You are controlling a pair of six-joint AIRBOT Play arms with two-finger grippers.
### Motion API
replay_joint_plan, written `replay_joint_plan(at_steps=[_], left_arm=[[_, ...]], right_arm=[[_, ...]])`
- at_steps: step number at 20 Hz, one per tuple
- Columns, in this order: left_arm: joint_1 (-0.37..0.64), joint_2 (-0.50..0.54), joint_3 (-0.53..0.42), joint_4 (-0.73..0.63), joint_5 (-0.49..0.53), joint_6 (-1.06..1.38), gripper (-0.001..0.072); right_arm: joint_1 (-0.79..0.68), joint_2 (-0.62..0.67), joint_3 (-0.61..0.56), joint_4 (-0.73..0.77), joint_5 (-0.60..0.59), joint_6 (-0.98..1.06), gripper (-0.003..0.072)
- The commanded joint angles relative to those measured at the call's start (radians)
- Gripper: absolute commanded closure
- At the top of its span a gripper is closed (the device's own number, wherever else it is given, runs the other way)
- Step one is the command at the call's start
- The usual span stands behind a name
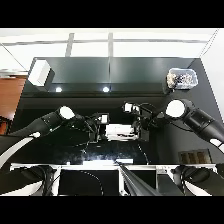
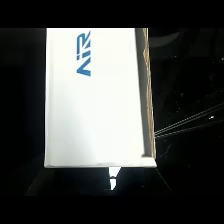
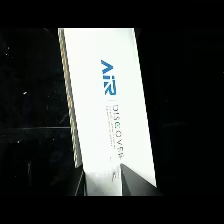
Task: Fold the box and place the chain.
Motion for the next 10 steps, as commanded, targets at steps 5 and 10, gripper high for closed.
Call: replay_joint_plan(at_steps=[5,10], left_arm=[[0.000,-0.001,0.000,0.000,-0.001,0.000,0.0375],[0.000,-0.001,0.000,0.000,-0.001,0.000,0.0375]], right_arm=[[0.001,0.000,-0.018,-0.004,0.018,0.010,0.0395],[0.001,0.000,-0.030,0.028,-0.013,0.010,0.0396]])
